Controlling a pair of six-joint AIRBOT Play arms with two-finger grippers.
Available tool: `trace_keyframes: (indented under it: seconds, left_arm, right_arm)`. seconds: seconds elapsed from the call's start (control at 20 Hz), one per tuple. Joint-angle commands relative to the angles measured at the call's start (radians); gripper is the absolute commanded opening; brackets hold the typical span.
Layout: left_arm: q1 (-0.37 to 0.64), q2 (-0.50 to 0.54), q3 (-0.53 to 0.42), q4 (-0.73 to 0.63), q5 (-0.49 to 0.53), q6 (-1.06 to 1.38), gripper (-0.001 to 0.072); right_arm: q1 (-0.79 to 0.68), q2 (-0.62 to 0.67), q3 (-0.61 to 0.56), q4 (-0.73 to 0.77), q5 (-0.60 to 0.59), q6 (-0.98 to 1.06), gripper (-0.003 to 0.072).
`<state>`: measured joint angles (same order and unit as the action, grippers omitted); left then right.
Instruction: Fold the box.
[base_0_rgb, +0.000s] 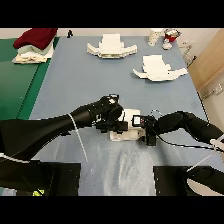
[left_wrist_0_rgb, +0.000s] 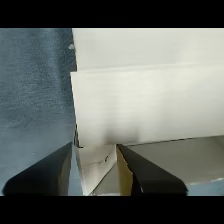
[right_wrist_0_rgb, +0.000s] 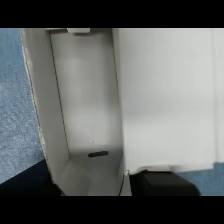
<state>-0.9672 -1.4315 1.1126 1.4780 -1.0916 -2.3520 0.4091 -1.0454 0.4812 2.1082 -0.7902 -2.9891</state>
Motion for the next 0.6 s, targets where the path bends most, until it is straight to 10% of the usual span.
trace_keyframes:
  seconds: [0.0,0.3,0.4,0.55]
  left_arm:
    - [0.001,-0.042,0.042,0.019,-0.034,-0.005,0.04]
    - [0.0,-0.076,0.042,0.019,-0.043,-0.006,0.0399]
    - [0.0,-0.077,0.042,0.022,-0.042,-0.012,0.0051]
    - [-0.01,-0.077,0.042,0.028,-0.035,-0.031,0.0015]
  right_arm:
    - [0.0,0.0,0.0,0.0,0.0,0.0,0.049]
    - [0.0,0.0,0.0,0.0,0.0,0.0,0.0491]
    - [0.0,0.0,0.0,0.0,0.0,0.0,0.0491]
    - [0.0,0.0,0.0,0.0,0.0,0.0,0.049]
